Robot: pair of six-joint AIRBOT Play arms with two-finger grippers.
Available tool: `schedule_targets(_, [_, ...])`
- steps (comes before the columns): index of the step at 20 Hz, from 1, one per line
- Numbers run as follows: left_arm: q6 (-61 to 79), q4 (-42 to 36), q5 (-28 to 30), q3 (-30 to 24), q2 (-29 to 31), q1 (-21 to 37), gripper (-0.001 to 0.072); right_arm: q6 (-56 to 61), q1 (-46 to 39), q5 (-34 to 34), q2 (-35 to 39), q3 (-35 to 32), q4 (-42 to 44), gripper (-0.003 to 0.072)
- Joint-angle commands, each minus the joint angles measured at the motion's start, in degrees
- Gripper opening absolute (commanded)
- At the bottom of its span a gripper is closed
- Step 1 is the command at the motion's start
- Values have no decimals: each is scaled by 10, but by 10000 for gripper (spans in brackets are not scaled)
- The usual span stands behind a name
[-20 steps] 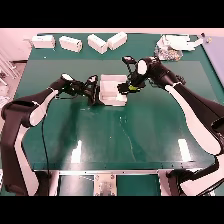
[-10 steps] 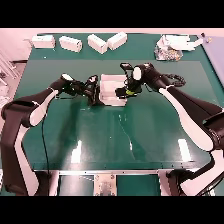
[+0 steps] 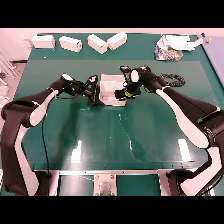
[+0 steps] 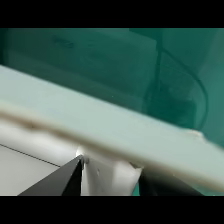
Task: Fold the box and place the chain.
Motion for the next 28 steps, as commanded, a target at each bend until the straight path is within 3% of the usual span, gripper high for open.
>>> schedule_targets(1, [1,0,0,1,0,1,346,66,0,2,-1,0,-30,374])
schedule_targets(4, [1,1,0,1,0,1,347,116,0,2,-1,0,-30,368])
schedule_targets(15, [1,1,0,1,0,1,347,225,16,-5,-10,0,-36,205])
schedule_targets(16, [1,1,0,1,0,1,346,227,16,-1,-10,0,-42,103])
schedule_targets(19, [1,1,0,1,0,1,347,240,16,-1,-10,0,-52,27])
schedule_targets(24, [1,0,0,1,0,1,347,240,21,-3,-10,0,-72,16])
schedule_targets(25, [1,1,0,1,0,1,346,240,21,-2,-10,0,-74,170])
schedule_targets(26, [1,0,0,1,0,1,347,240,21,-2,-8,0,-74,477])
schedule_targets(27, [1,1,0,1,0,1,346,238,21,1,-4,1,-76,575])
schedule_targets(28, [1,1,0,1,0,1,347,236,21,3,1,3,-80,576])
